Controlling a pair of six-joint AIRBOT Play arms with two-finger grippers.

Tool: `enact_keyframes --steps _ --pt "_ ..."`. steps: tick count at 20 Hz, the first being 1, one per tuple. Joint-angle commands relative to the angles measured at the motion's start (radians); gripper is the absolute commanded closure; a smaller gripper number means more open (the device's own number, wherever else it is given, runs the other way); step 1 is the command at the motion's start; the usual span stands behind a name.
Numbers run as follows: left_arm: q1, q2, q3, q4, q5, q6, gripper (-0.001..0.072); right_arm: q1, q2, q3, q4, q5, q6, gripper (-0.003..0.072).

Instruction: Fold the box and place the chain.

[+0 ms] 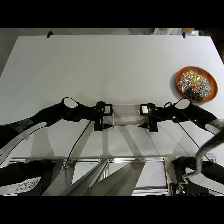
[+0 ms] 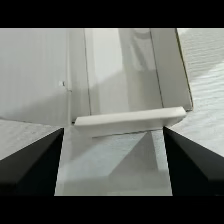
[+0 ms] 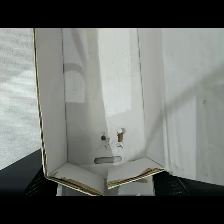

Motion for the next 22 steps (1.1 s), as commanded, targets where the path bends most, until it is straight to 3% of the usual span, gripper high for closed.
enact_keyframes --steps 1,9,22 --pt "-0.002 0.000 0.000 0.000 -0.001 0.034 0.0005 0.000 0.000 0.001 0.001 0.000 0.000 0.0128" --pt "0.039 0.002 0.000 0.005 -0.084 0.040 0.0004 0.000 0.000 0.001 0.001 0.000 0.000 0.0128" --pt "-0.014 -0.030 0.000 -0.086 -0.017 0.036 0.0005 0.000 0.000 0.001 0.001 0.000 0.001 0.0128"
